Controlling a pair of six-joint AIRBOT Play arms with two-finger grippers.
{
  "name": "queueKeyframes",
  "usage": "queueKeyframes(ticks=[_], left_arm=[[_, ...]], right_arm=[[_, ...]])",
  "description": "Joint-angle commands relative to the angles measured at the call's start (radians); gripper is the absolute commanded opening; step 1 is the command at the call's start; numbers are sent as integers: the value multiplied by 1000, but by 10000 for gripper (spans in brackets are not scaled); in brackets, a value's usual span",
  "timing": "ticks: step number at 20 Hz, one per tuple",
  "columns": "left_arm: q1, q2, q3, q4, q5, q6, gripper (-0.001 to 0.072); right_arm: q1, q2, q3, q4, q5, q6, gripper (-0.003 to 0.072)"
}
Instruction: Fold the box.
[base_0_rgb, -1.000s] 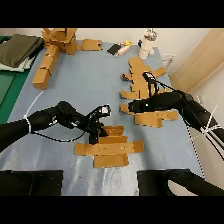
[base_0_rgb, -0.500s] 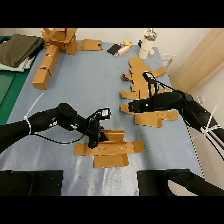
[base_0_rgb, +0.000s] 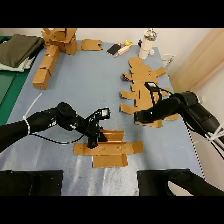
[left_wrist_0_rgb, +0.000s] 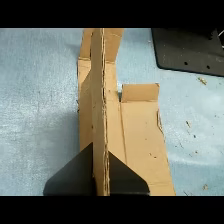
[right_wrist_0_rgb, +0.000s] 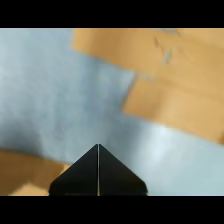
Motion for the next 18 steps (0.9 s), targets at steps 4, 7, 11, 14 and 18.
queueKeyframes(ticks=[4, 7, 11, 14, 18], left_arm=[[0, 1, 0, -3, -3, -3, 13], [0, 1, 0, -3, -3, -3, 12], [0, 1, 0, -3, -3, -3, 13], [-1, 1, 0, -3, -3, -3, 13], [-1, 1, 0, -3, -3, -3, 12]], right_arm=[[472, 164, -35, -54, -240, 243, 4], [819, 272, -180, -192, -71, 405, 4], [1147, 279, -383, -339, 114, 408, 374], [1187, 227, -402, -387, 126, 346, 483], [1187, 156, -403, -443, 203, 259, 484]])
